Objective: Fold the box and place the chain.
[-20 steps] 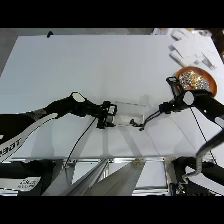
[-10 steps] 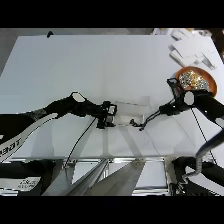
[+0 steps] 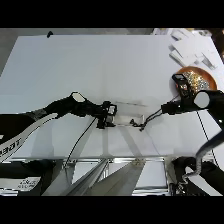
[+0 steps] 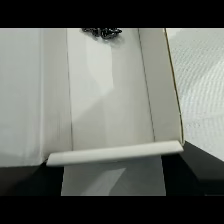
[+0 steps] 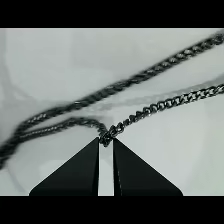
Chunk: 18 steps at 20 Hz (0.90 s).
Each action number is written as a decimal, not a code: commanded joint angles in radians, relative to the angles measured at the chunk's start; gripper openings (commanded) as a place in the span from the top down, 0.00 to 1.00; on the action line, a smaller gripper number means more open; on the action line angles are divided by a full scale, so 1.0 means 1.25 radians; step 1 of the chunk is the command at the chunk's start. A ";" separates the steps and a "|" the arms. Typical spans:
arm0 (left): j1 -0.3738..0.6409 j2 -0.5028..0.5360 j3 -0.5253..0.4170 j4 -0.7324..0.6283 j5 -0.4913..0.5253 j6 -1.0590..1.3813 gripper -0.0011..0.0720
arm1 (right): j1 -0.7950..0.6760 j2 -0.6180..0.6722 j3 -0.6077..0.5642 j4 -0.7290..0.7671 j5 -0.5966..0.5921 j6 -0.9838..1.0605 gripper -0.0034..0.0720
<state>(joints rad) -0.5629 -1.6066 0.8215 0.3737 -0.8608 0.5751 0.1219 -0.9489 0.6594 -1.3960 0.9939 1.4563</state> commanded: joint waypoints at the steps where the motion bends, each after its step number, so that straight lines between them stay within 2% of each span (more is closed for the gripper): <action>1: 0.000 0.000 0.001 0.000 -0.002 0.000 0.89 | 0.051 0.138 0.001 0.159 0.049 -0.094 0.94; 5: 0.000 0.000 0.001 0.000 -0.003 0.000 0.89 | 0.095 0.255 0.001 0.361 0.040 -0.161 0.94; 8: 0.000 0.000 0.001 0.000 -0.003 0.000 0.89 | 0.096 0.264 0.001 0.576 0.039 -0.251 0.94; 10: 0.000 0.000 0.001 0.000 -0.003 0.000 0.89 | 0.096 0.263 0.001 0.676 0.036 -0.299 0.94; 18: 0.000 0.000 0.001 0.000 -0.003 0.000 0.89 | 0.096 0.263 0.001 0.821 0.027 -0.446 0.94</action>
<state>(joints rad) -0.5629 -1.6066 0.8215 0.3740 -0.8642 0.5751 0.2409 -0.6212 0.6594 -0.4587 1.0302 0.9771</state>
